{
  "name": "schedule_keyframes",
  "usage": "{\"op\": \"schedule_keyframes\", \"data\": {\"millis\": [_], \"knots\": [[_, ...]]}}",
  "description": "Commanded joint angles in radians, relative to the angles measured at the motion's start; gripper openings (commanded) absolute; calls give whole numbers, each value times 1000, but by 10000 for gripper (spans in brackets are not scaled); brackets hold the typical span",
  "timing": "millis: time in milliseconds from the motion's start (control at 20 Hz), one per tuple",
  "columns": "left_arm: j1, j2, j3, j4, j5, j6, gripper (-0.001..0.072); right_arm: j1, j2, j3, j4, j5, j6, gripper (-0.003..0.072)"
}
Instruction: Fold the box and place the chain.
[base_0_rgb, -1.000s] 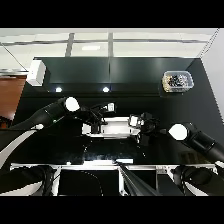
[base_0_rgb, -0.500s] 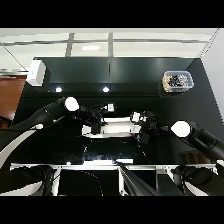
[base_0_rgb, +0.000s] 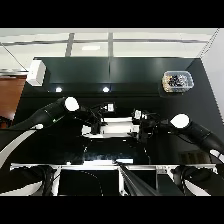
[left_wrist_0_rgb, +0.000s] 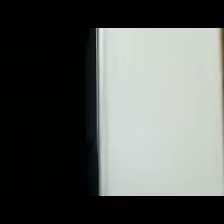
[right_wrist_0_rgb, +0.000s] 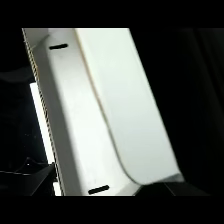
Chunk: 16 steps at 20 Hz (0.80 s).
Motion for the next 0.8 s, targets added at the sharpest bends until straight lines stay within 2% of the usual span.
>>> {"op": "schedule_keyframes", "data": {"millis": [0,350,750], "knots": [[0,-1,0,0,1,0,24,-12,-50,-15,88,53,-158,720],[-1,-1,0,0,0,0,24,-12,-116,-29,56,26,-158,720],[-1,-1,0,0,3,0,24,20,-122,-24,24,-23,-111,720]]}}
